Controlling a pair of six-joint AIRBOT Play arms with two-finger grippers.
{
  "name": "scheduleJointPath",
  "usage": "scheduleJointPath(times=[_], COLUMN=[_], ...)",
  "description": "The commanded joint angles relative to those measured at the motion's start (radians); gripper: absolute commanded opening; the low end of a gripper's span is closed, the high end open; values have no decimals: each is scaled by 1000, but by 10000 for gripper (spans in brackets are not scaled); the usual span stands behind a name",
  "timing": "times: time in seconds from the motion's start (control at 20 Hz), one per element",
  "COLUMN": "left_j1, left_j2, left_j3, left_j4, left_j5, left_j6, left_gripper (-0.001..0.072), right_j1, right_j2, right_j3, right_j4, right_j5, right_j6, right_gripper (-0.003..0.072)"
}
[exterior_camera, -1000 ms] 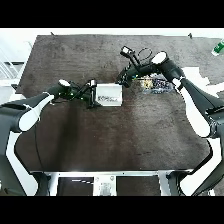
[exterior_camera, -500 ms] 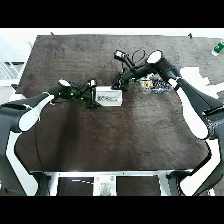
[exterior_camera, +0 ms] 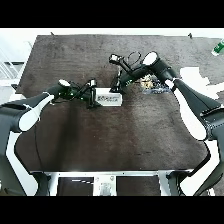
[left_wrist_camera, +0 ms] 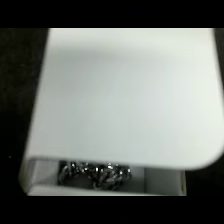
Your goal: Fold the box and place the chain.
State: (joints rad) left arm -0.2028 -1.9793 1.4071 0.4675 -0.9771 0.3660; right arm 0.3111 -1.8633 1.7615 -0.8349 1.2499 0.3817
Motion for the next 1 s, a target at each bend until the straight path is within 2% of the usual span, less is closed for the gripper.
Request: scheduleJointPath(times=[0.0,0.2,0.6,0.65,0.7,0.95], left_j1=[1,1,1,1,1,1], left_j2=[0,0,0,0,0,0], left_j3=[1,1,1,1,1,1], left_j4=[0,0,0,0,0,0], left_j5=[0,0,0,0,0,0], left_j6=[0,0,0,0,0,0], left_gripper=[179,179,179,179,179,179], right_j1=[2,12,11,11,11,12], right_j2=[-1,-1,-18,-18,-18,-19], right_j3=[1,0,0,0,0,0], right_j4=[-8,-16,-16,-16,-16,-16], right_j5=[3,83,63,55,43,14], right_j6=[-1,-50,-50,-50,-50,-51], right_gripper=[342,340,339,323,273,267])
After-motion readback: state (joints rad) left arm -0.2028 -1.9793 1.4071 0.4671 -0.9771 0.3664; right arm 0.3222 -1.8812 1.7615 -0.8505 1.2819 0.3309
